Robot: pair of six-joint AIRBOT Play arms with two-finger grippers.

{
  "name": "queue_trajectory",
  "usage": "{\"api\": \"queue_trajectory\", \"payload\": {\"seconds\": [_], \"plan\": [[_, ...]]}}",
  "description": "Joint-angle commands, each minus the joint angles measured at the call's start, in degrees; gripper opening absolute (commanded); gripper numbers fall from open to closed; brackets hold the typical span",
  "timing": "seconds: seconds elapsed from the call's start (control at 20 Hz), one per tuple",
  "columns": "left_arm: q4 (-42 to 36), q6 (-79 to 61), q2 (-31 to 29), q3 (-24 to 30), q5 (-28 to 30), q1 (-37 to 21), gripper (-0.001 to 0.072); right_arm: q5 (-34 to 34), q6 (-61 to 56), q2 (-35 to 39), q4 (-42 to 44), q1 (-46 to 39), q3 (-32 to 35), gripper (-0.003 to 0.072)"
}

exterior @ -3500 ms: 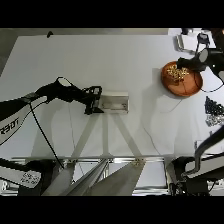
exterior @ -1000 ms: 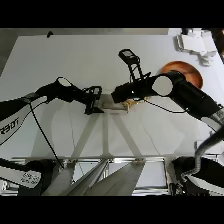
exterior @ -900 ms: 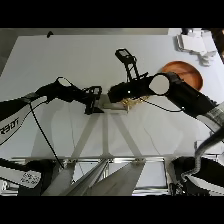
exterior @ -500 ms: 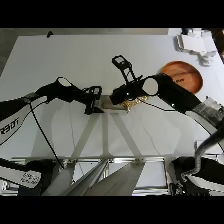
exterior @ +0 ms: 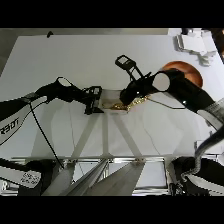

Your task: Fold the box and place the chain.

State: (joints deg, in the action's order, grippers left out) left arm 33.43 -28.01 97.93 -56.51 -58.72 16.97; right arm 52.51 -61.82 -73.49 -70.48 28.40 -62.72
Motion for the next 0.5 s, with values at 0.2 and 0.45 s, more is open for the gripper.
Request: {"api": "queue_trajectory", "payload": {"seconds": [0.2, 0.45], "plan": [[0.0, 0.0, 0.0, 0.0, 0.0, 0.0, 0.0115, 8.0, 39.6, -2.1, 4.9, -15.4, 2.7, 0.0545], [0.0, 0.0, 0.0, 0.0, 0.0, 0.0, 0.0115, 6.7, 71.1, -8.0, 18.4, -16.7, 7.8, 0.0632]]}}
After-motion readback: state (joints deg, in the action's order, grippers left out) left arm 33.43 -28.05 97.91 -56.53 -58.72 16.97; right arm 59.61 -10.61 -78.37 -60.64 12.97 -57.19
